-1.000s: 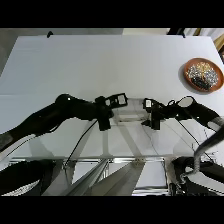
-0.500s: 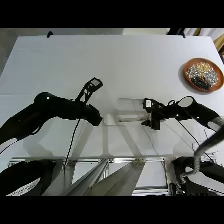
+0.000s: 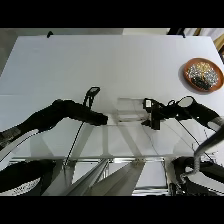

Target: Fold the box and place the chain.

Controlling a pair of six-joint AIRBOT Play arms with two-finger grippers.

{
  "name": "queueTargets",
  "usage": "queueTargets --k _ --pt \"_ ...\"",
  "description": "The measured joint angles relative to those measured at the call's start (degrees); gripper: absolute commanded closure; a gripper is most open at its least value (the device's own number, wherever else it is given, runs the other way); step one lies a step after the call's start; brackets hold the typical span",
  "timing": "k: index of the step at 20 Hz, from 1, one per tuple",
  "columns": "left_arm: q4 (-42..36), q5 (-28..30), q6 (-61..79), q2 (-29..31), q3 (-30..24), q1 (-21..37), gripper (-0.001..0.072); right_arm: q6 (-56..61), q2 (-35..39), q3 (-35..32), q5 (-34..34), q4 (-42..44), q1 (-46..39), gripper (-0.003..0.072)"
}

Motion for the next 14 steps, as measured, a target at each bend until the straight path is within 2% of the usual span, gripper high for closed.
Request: queueTargets --k 9,10,12,14 --pt "-7.10 -1.81 4.31 -0.33 0.26 -0.63 0.0692 0.00 0.00 0.00 0.02 0.00 0.00 0.0394" --pt "-7.89 -2.45 5.03 0.15 0.31 -0.92 0.0651 0.00 0.00 0.02 0.00 0.00 0.00 0.0394" --pt "-9.35 -4.00 5.92 1.33 0.42 -1.55 0.0515 0.00 0.00 0.00 0.02 0.00 0.00 0.0394" --pt "-10.45 -5.18 6.47 2.21 0.42 -2.10 0.0483 0.00 0.00 0.00 0.02 0.00 0.00 0.0394"
